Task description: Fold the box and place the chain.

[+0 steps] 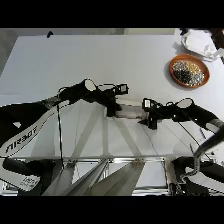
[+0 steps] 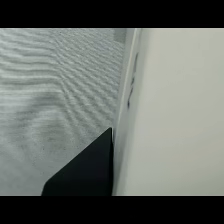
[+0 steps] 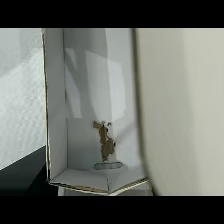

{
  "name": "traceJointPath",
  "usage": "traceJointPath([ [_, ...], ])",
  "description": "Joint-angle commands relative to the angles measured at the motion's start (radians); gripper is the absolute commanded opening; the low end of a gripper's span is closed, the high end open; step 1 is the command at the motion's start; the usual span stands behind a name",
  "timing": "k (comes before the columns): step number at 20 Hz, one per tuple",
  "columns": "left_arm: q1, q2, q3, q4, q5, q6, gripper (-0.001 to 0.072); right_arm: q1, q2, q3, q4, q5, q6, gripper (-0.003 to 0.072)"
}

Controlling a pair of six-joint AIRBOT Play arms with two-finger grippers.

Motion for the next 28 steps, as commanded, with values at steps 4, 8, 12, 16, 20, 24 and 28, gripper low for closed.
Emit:
traceJointPath([
  [4, 0.0, -0.001, 0.0, 0.001, 0.0, 0.001, 0.0012, -0.001, 0.0, 0.0, 0.011, -0.036, -0.049, 0.0338],
  [8, 0.0, -0.001, 0.0, 0.001, -0.001, 0.001, 0.0012, -0.001, 0.0, 0.0, 0.011, -0.035, -0.049, 0.0284],
  [12, 0.0, -0.001, 0.0, 0.001, 0.0, 0.001, 0.0012, 0.0, 0.0, 0.0, 0.01, -0.032, -0.047, 0.0274],
  [16, 0.0, -0.001, 0.0, 0.001, 0.0, 0.001, 0.0012, 0.0, 0.0, 0.0, 0.01, -0.034, -0.041, 0.0279],
  [20, 0.0, -0.001, 0.0, 0.001, 0.0, 0.001, 0.0012, 0.0, 0.0, 0.0, 0.01, -0.033, -0.041, 0.0278],
  [24, 0.0, -0.001, 0.0, 0.001, 0.0, 0.001, 0.0012, 0.0, 0.0, 0.0, 0.01, -0.033, -0.041, 0.0278],
  [28, 0.0, -0.001, 0.0, 0.001, 0.0, 0.001, 0.0012, 0.0, 0.0, 0.0, 0.01, -0.033, -0.041, 0.0278],
])
